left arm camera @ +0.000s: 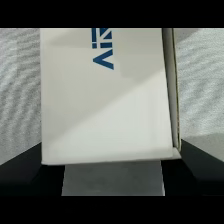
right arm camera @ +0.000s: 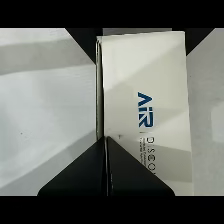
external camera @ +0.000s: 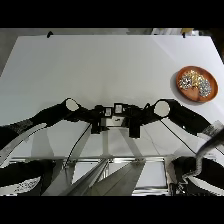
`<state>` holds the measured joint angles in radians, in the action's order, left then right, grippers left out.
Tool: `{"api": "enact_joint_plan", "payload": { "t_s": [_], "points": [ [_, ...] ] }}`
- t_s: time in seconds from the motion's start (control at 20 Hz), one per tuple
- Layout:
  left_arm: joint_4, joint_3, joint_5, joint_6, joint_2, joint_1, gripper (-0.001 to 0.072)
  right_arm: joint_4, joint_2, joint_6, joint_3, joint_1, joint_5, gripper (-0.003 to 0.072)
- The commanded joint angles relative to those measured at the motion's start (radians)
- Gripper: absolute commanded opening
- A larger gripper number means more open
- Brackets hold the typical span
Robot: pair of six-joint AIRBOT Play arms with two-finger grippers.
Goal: Fold the box and place the chain.
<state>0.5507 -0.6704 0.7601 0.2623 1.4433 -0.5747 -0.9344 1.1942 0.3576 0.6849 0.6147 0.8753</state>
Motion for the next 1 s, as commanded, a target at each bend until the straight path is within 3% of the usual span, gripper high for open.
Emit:
{"api": "enact_joint_plan", "payload": {
  "t_s": [0.0,0.35,0.6,0.85,0.95],
  "points": [
    [0.000,0.000,0.000,0.000,0.000,0.000,0.0136,-0.004,0.001,0.000,-0.012,0.001,-0.009,0.0017],
    [0.000,0.000,0.000,0.000,0.000,0.000,0.0136,0.034,-0.006,0.001,-0.012,0.001,-0.009,0.0017],
    [0.000,0.000,0.000,0.000,0.000,0.000,0.0136,0.067,-0.122,0.021,-0.012,-0.066,-0.066,0.0017],
    [0.000,0.000,0.000,0.000,0.000,0.000,0.0136,0.048,-0.179,0.199,-0.012,-0.311,0.169,0.0017],
    [0.000,0.000,0.000,0.000,0.000,0.000,0.0136,-0.093,-0.179,0.405,-0.012,-0.387,0.247,0.0017]
  ]
}}
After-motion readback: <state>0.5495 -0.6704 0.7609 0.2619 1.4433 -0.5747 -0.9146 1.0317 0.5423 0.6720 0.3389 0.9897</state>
